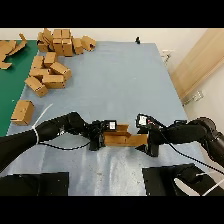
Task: Fold the box.
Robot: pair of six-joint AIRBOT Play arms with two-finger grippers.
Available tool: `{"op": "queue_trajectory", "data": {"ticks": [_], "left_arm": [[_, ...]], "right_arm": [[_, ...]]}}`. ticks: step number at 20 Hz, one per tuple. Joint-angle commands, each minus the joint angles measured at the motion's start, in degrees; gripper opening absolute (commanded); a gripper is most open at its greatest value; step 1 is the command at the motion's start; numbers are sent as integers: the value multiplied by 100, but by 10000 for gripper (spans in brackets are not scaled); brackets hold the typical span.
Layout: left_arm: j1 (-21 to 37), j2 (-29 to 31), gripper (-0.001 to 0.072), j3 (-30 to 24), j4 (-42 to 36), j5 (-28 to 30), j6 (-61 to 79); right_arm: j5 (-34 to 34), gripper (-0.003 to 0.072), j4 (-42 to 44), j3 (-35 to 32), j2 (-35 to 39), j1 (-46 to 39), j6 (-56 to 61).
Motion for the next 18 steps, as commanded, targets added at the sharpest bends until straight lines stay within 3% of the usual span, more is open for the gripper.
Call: {"op": "queue_trajectory", "data": {"ticks": [1, 10, 18], "left_arm": [[9, 280, 419, -4, 562, -164, -219], [11, 481, 418, -308, 970, -210, -702], [11, 675, 419, -595, 826, 238, -911]], "right_arm": [[-11, 705, 105, 7, 4, 0, 4], [-13, 705, 286, 7, 4, 0, 4], [-13, 705, 350, 7, 2, 0, 4]]}}
